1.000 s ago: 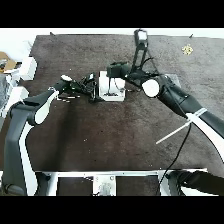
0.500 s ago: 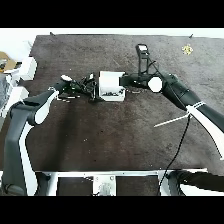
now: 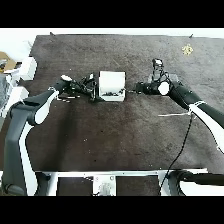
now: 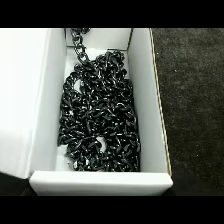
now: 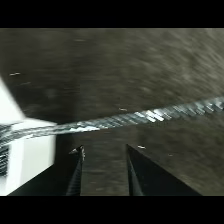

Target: Fold the box and place the chain.

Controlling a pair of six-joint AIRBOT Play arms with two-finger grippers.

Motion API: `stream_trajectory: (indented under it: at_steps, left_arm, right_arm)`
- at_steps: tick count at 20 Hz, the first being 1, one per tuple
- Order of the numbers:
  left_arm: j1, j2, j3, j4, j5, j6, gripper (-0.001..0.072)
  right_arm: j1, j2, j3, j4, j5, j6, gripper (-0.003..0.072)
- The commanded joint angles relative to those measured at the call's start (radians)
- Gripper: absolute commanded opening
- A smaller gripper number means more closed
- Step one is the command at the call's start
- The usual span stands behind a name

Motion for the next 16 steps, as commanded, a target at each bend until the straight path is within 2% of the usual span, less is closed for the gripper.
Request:
stream_trajectory:
  at_steps: [1,3,4,5,7,13,14,15,16]
  left_arm:
    - [0.0,0.0,0.0,0.0,0.0,0.0,0.0287]
    - [0.0,0.0,0.0,0.0,0.0,0.0,0.0287]
    - [0.0,0.0,0.0,0.0,0.0,0.0,0.0287]
    - [0.0,0.0,0.0,0.0,0.0,0.0,0.0287]
    - [0.0,0.0,0.0,0.0,0.0,0.0,0.0287]
    - [0.0,0.0,0.0,0.0,0.0,0.0,0.0287]
    - [0.0,0.0,0.0,0.0,0.0,0.0,0.0287]
    - [0.0,0.0,0.0,0.0,0.0,0.0,0.0287]
    - [0.0,0.0,0.0,0.0,0.0,0.0,0.0287]
  right_arm:
    - [-0.064,-0.051,-0.032,0.006,-0.063,0.116,0.0348]
    - [-0.08,-0.054,-0.037,0.008,-0.077,0.122,0.0349]
    - [-0.081,-0.053,-0.037,0.008,-0.082,0.122,0.0405]
    - [-0.08,-0.054,-0.037,0.008,-0.083,0.122,0.0544]
    - [-0.081,-0.056,-0.037,0.008,-0.111,0.123,0.0441]
    - [-0.085,-0.161,-0.035,0.17,-0.269,0.122,0.0437]
    - [-0.085,-0.179,-0.035,0.178,-0.293,0.122,0.0293]
    - [-0.084,-0.181,-0.035,0.178,-0.327,0.122,0.009]
    - [-0.078,-0.167,-0.035,0.186,-0.359,0.122,0.0024]
